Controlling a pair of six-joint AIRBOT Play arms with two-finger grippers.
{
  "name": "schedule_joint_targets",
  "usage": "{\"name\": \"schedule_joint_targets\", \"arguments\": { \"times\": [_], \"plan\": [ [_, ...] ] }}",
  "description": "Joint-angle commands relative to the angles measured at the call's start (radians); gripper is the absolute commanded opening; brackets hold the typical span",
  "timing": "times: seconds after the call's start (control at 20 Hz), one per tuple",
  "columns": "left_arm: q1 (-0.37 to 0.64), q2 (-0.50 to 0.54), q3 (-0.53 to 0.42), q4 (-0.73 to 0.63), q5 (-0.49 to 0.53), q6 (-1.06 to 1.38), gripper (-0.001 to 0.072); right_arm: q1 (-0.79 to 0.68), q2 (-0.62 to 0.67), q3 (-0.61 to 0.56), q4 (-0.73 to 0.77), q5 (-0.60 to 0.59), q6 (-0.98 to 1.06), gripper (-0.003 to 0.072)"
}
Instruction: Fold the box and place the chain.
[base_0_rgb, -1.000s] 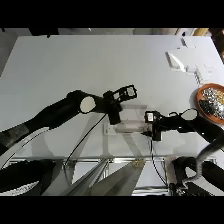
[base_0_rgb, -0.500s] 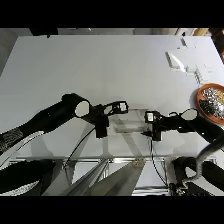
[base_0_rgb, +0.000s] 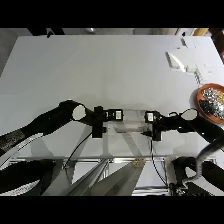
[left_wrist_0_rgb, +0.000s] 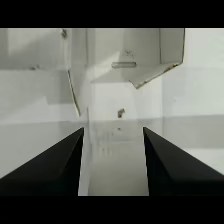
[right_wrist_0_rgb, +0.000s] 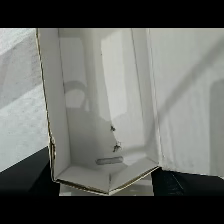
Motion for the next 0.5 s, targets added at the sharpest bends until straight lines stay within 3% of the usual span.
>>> {"name": "schedule_joint_targets", "arguments": {
  "times": [0.0,0.45],
  "plan": [
    [-0.003,-0.001,-0.006,-0.057,0.062,0.169,0.0419,0.000,0.001,0.001,0.000,0.000,0.000,0.0336],
    [-0.037,-0.034,-0.006,-0.109,0.062,0.208,0.0410,0.000,0.001,0.001,0.000,0.000,0.000,0.0336]
  ]
}}
